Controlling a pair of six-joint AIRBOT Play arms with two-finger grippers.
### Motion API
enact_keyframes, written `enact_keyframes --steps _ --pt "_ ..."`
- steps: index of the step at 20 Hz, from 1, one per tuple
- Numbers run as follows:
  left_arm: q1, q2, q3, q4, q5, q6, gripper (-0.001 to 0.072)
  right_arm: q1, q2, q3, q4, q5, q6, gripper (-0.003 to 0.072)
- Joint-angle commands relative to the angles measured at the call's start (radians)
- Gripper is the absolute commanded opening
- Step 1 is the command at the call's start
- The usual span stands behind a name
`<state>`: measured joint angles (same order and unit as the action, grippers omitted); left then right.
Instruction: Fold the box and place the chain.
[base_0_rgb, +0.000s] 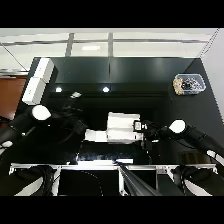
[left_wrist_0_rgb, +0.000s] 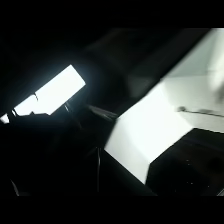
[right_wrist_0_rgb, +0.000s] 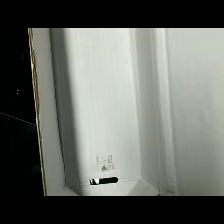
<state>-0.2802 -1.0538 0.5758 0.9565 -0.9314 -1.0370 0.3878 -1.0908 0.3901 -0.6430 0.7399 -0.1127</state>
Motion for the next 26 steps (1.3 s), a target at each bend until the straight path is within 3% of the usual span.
enact_keyframes --steps 1,3,6,13,20,21,22,23,24,26 --pt "0.211 0.005 -0.04 0.055 -0.124 -0.401 0.0032 0.001 0.0 0.0 0.019 0.0 0.0 0.017" --pt "0.256 -0.015 -0.089 0.007 -0.121 -0.455 0.0032 0.001 0.0 0.0 0.018 0.0 0.0 0.017" --pt "0.241 -0.075 -0.137 -0.115 -0.116 -0.399 0.0032 0.001 0.0 0.0 0.018 -0.001 0.0 0.017" --pt "0.049 -0.237 -0.133 -0.388 0.004 -0.237 0.0032 0.001 0.0 0.0 0.018 0.0 0.0 0.0171" --pt "0.009 -0.255 -0.124 -0.637 -0.077 0.105 0.0037 0.001 0.0 0.0 0.015 0.0 0.0 0.0171" --pt "0.008 -0.255 -0.116 -0.64 -0.096 0.127 0.0092 0.001 0.0 0.0 0.014 0.0 0.0 0.0171" --pt "0.008 -0.254 -0.105 -0.639 -0.106 0.132 0.0222 0.001 0.0 0.0 0.014 0.0 0.0 0.0171" --pt "0.01 -0.253 -0.091 -0.635 -0.124 0.129 0.0479 0.001 0.0 0.0 0.014 0.0 0.0 0.0171" --pt "0.01 -0.253 -0.074 -0.622 -0.137 0.105 0.0581 0.001 0.0 0.0 0.014 0.0 0.0 0.017" --pt "0.009 -0.253 -0.04 -0.578 -0.156 0.053 0.0581 0.001 0.0 0.0 0.014 0.0 0.0 0.017"
